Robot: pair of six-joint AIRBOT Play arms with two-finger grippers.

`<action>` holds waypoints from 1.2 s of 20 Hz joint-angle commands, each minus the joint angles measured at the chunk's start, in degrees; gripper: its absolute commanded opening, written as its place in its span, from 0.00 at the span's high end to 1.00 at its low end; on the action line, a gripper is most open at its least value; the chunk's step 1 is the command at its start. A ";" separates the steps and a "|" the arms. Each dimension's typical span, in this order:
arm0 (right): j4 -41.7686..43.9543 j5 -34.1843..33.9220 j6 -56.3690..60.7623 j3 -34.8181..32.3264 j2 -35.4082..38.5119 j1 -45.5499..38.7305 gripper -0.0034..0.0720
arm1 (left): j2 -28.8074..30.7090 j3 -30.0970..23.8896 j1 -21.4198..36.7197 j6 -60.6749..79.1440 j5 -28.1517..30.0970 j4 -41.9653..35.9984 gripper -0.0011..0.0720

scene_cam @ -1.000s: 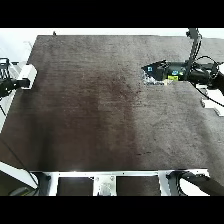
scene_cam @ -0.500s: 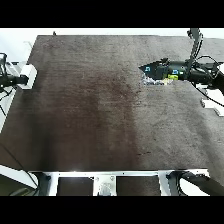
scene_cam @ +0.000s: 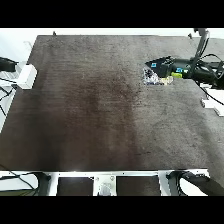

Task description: Fold the box and place the chain.

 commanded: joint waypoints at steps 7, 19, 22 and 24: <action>-12.57 -16.09 3.37 -7.74 19.37 -0.07 0.95 | 33.31 -22.99 -14.97 11.04 9.55 -12.66 0.97; -14.36 -20.11 3.56 -45.40 58.51 -3.85 0.94 | 71.10 -62.82 -22.91 12.00 10.16 -17.70 0.97; -14.40 -20.15 3.54 -52.81 66.47 -4.79 0.94 | 74.05 -66.79 -22.93 10.43 9.90 -18.03 0.97; -14.38 -20.24 3.52 -56.13 69.90 -4.76 0.94 | 74.03 -67.06 -22.91 10.45 9.66 -17.99 0.96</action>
